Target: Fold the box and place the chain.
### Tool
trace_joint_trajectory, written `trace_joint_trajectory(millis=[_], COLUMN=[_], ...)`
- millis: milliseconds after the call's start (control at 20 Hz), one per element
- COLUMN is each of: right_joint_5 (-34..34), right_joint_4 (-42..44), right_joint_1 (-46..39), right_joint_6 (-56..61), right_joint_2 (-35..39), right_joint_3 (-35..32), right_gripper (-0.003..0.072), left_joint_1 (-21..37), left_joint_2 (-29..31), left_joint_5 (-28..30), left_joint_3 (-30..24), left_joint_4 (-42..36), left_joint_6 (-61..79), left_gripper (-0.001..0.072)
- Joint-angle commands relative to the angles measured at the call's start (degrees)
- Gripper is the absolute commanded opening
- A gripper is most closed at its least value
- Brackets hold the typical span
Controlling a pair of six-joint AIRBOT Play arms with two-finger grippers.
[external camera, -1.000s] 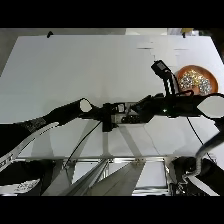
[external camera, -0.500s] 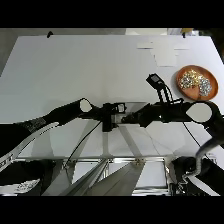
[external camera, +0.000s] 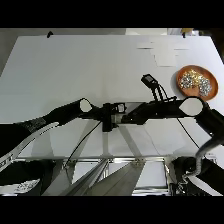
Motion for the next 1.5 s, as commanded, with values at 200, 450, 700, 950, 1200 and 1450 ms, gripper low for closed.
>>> trace_joint_trajectory(millis=[200, 450, 700, 950, 1200, 1450], right_joint_5=[6.7, 7.2, 12.6, 12.8, 17.4, 18.2], right_joint_4=[-1.3, -2.9, -18.1, -18.8, -14.9, -10.4], right_joint_1=[-12.8, -13.7, -11.8, -7.6, -3.9, -1.6], right_joint_6=[-2.1, -5.0, -3.0, -7.1, -14.1, -23.1], right_joint_2=[-0.8, -8.0, -18.7, -22.4, -21.8, -15.1], right_joint_3=[12.0, 14.1, 21.4, 23.5, 23.5, 20.0], right_gripper=[0.0030, 0.0016, 0.0017, 0.0017, 0.0019, 0.0016], left_joint_1=[0.0, 0.0, 0.0, 0.0, 0.0, 0.0], left_joint_2=[0.0, 0.0, 0.0, 0.0, 0.0, 0.0], left_joint_5=[0.0, 0.0, 0.0, 0.0, 0.0, 0.0], left_joint_3=[0.0, 0.0, 0.0, 0.0, 0.0, 0.0], left_joint_4=[0.0, 0.0, 0.0, 0.0, 0.0, 0.0], left_joint_6=[0.0, 0.0, 0.0, 0.0, 0.0, 0.0], left_gripper=[0.0011, 0.0011, 0.0011, 0.0011, 0.0011, 0.0011])
